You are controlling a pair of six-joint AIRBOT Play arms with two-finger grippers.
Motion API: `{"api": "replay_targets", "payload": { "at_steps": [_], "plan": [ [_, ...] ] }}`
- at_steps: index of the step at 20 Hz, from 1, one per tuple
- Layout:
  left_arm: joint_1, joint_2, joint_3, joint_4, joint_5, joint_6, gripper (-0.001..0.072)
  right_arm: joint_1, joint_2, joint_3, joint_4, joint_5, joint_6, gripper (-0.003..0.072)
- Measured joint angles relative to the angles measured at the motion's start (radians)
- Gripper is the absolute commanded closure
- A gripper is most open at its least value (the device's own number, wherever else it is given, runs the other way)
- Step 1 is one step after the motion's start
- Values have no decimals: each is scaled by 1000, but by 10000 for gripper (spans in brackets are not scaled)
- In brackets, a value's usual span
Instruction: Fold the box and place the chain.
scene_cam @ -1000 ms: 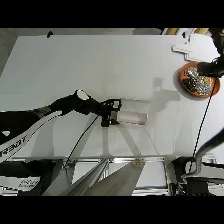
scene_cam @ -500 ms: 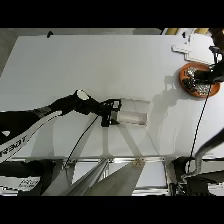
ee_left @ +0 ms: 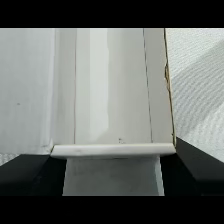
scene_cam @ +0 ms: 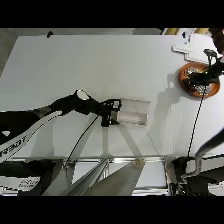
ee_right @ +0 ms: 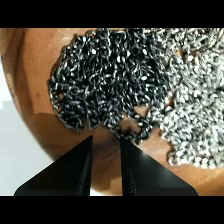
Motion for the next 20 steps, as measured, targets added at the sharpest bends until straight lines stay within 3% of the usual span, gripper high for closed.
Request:
{"api": "replay_targets", "payload": {
  "at_steps": [16,18,20],
  "plan": [
    [0,0,0,0,0,0,502,0,-42,0,1,-106,-1,533],
    [0,0,0,0,0,0,502,0,-51,0,5,-106,-11,667],
    [0,0,0,0,0,0,502,0,-53,2,6,-101,-18,667]
  ]
}}
